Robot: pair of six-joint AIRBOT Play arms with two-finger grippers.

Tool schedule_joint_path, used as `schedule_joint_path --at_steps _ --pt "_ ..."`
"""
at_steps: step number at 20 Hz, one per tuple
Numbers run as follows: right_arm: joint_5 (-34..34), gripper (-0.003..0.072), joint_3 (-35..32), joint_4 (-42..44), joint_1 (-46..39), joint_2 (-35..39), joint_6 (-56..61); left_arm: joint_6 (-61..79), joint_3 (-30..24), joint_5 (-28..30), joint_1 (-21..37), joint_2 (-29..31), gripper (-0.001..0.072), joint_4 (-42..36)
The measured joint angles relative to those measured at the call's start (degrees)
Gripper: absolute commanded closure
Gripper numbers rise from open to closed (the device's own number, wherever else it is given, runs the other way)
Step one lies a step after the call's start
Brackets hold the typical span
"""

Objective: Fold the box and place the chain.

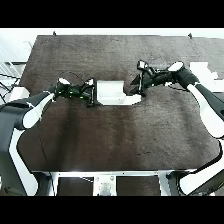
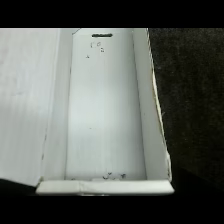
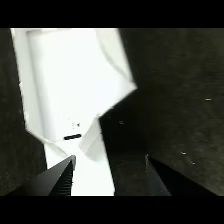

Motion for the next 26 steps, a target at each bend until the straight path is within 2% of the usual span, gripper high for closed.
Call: schedule_joint_path --at_steps 8,10,12,13,15,16,17,26 --pt "0.04 0.0153 -1.27 -1.99 2.54 -2.29 -3.65 0.0 0.0 0.0 0.0 0.0 0.0194 0.0" --pt "0.04 0.0287 -1.33 -2.08 2.95 -2.47 -3.8 -0.02 0.02 0.0 0.0 0.0 0.0194 0.0" --pt "0.04 0.0329 -1.51 -2.19 3.37 -2.56 -3.8 0.0 0.02 0.0 0.0 0.0 0.0194 0.0" --pt "0.02 0.0397 -1.6 -2.21 3.63 -2.6 -3.82 0.0 0.0 0.0 0.0 0.0 0.0194 0.0" --pt "0.04 0.0428 -1.75 -2.21 4.2 -2.67 -3.82 0.0 0.0 0.0 0.0 0.0 0.0194 0.0" --pt "0.0 0.0502 -1.81 -2.1 4.5 -2.69 -3.85 0.0 0.0 0.0 0.0 0.0 0.0194 0.0" --pt "0.02 0.0543 -1.88 -1.99 4.81 -2.71 -3.87 0.0 0.02 0.0 0.0 0.0 0.0194 0.0" --pt "-2.43 0.0527 -2.12 1.07 7.52 -4.09 -3.93 0.07 0.02 -0.04 0.0 0.0 0.0194 0.02"
